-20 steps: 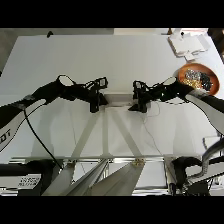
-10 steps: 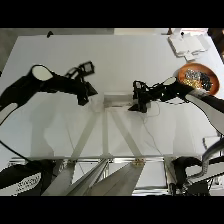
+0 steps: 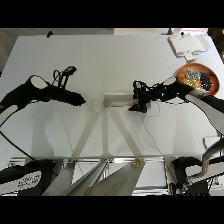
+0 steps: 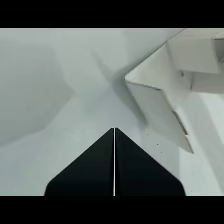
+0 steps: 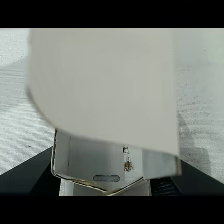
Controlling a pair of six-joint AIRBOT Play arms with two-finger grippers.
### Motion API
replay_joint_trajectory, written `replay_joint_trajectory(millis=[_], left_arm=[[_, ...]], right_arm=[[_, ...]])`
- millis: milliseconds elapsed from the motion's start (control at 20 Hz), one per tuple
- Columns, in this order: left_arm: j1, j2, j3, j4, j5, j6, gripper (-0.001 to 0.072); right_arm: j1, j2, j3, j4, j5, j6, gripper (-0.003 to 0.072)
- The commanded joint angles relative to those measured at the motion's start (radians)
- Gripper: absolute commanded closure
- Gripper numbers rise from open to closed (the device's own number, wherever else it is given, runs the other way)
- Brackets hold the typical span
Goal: Fold the box and place the chain.
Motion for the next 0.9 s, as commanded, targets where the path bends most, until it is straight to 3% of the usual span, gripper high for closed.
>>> replay_joint_trajectory(millis=[0, 300, 700, 750, 800, 850], left_arm=[[-0.045, -0.073, -0.021, -0.065, 0.001, -0.102, 0.0703], [-0.118, -0.119, -0.021, -0.102, 0.048, -0.129, 0.0703], [-0.117, -0.117, -0.021, -0.298, 0.049, -0.088, 0.0696], [-0.117, -0.117, -0.021, -0.313, 0.051, -0.074, 0.0661], [-0.117, -0.114, -0.021, -0.312, 0.067, -0.074, 0.0550], [-0.115, -0.108, -0.021, -0.312, 0.078, -0.075, 0.0486]], right_arm=[[0.000, 0.000, 0.000, 0.000, 0.000, 0.000, 0.0250], [0.000, 0.000, 0.000, 0.000, 0.000, 0.000, 0.0250], [0.000, 0.000, 0.000, 0.000, 0.000, 0.000, 0.0250], [0.000, 0.000, 0.000, 0.000, 0.000, 0.000, 0.0250], [0.000, 0.000, 0.000, 0.000, 0.000, 0.000, 0.0250], [0.000, 0.000, 0.000, 0.000, 0.000, 0.000, 0.0250]])
